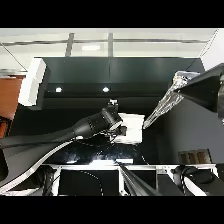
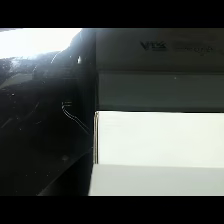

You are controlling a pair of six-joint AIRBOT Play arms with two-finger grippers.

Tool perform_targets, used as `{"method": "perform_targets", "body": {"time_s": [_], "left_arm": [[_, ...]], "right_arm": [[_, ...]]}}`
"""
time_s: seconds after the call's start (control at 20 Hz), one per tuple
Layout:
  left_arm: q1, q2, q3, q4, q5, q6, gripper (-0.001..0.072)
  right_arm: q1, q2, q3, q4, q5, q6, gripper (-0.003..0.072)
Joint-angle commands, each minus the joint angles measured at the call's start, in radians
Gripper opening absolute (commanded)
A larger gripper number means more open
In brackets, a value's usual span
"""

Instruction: Fold the box and place the chain.

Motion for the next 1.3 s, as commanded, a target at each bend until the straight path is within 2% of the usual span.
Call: {"method": "perform_targets", "body": {"time_s": [0.0, 0.2, 0.3, 0.45, 0.75, 0.9, 1.05, 1.25], "left_arm": [[0.001, 0.0, 0.0, 0.0, 0.0, 0.0, 0.0027], [0.001, 0.0, 0.0, 0.0, 0.0, 0.0, 0.0027], [0.001, 0.0, 0.0, 0.0, 0.0, 0.0, 0.0027], [0.001, 0.0, 0.0, 0.0, 0.0, 0.0, 0.0027], [0.001, 0.0, 0.0, 0.0, 0.0, 0.0, 0.0027], [0.001, 0.0, 0.0, 0.0, 0.0, 0.0, 0.0027], [0.001, 0.0, 0.0, 0.001, 0.0, 0.0, 0.0027], [0.001, 0.0, 0.0, 0.0, 0.0, 0.0, 0.0027]], "right_arm": [[0.003, 0.0, 0.0, 0.109, 0.029, -0.044, 0.0009], [0.003, -0.016, -0.006, 0.134, -0.038, -0.048, 0.0009], [0.003, -0.018, -0.052, 0.133, -0.054, -0.047, 0.0009], [0.003, -0.018, -0.189, 0.14, -0.08, -0.049, 0.0009], [0.043, -0.018, -0.508, 0.154, -0.236, -0.069, 0.0009], [0.083, -0.018, -0.615, 0.129, -0.322, -0.069, 0.0009], [0.088, -0.018, -0.669, 0.114, -0.357, -0.069, 0.0009], [0.088, -0.018, -0.675, 0.009, -0.3, -0.031, 0.0009]]}}
